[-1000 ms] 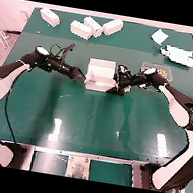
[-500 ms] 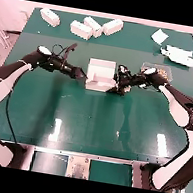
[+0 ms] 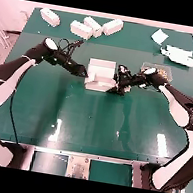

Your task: Fold the box and place the chain.

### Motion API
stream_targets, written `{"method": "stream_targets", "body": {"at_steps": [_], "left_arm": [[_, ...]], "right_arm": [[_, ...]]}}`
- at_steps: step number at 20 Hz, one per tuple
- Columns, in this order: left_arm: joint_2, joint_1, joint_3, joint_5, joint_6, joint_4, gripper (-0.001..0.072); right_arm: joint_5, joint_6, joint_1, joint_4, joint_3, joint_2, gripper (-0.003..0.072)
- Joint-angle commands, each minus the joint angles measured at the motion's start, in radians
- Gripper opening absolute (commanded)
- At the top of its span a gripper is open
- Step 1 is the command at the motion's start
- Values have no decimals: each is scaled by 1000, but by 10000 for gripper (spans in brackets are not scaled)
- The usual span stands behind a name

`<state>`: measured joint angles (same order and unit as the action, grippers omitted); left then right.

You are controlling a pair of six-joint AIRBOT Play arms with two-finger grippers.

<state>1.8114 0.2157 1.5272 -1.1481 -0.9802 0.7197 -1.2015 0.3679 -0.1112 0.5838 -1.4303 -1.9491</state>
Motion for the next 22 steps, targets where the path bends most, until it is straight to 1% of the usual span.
{"method": "stream_targets", "body": {"at_steps": [1,6,10,11,14,16,22], "left_arm": [[0,5,19,-2,-68,66,282],[0,61,19,12,-85,113,282],[0,67,32,8,-114,130,282],[0,74,46,5,-143,165,282],[0,120,92,-2,-250,334,282],[0,148,101,2,-294,389,282],[0,173,101,30,-407,400,281]], "right_arm": [[0,0,0,0,0,0,573],[0,0,0,0,0,0,573],[0,0,0,0,0,0,573],[0,0,0,0,0,0,573],[0,0,0,0,0,0,573],[0,0,0,0,0,0,573],[0,0,0,0,0,0,573]]}}
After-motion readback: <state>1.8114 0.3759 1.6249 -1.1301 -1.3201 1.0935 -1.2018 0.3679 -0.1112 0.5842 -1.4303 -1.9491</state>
